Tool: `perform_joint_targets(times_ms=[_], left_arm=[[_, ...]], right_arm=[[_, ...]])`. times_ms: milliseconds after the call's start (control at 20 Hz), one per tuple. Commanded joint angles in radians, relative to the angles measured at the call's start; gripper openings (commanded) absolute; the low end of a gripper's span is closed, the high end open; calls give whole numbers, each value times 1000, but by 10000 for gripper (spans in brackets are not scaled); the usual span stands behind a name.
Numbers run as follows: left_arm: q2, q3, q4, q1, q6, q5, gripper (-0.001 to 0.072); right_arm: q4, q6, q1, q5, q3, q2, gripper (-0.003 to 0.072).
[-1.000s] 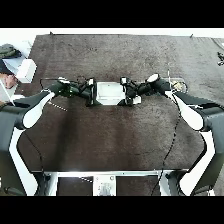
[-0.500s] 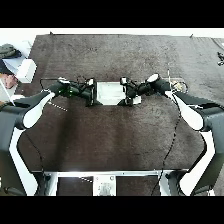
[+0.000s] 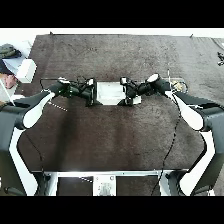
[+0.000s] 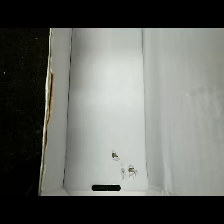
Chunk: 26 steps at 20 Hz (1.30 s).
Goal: Fold the box and place the chain.
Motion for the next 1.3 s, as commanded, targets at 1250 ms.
perform_joint_targets(times_ms=[1250], left_arm=[[-1, -1, 3, 2, -26, -18, 285]], right_arm=[[-103, 20, -23, 46, 1, 82, 595]])
